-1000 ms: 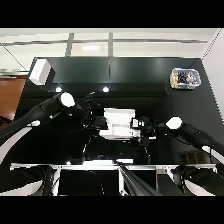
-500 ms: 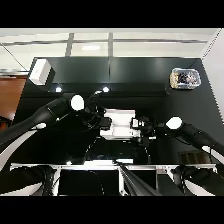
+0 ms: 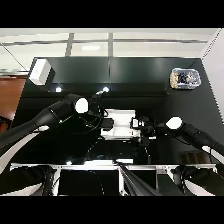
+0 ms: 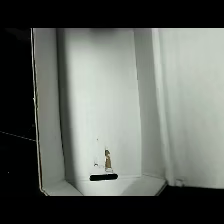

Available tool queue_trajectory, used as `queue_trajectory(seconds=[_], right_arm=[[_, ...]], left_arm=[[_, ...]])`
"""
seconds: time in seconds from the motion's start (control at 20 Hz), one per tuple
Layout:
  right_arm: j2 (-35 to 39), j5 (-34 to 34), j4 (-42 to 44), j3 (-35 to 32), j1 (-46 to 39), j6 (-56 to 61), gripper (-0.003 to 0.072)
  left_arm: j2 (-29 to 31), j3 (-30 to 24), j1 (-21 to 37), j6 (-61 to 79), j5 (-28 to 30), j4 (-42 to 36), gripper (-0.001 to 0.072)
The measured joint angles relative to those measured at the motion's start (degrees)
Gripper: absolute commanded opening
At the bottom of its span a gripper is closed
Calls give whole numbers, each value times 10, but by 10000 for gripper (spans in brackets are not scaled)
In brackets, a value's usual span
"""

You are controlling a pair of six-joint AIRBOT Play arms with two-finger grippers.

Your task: Fold the box and place the chain.

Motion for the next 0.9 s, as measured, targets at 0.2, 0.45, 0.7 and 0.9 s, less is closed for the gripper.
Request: queue_trajectory(seconds=[0.2,0.45,0.7,0.9], right_arm=[[0,0,0,0,0,0,167],[0,0,0,0,0,0,166],[0,0,0,0,0,0,167],[0,0,0,0,0,0,167]], left_arm=[[0,1,-1,-12,0,0,375],[0,4,-3,-24,1,3,371],[-1,4,-19,-49,2,31,371],[-8,4,-33,-80,1,64,371]])
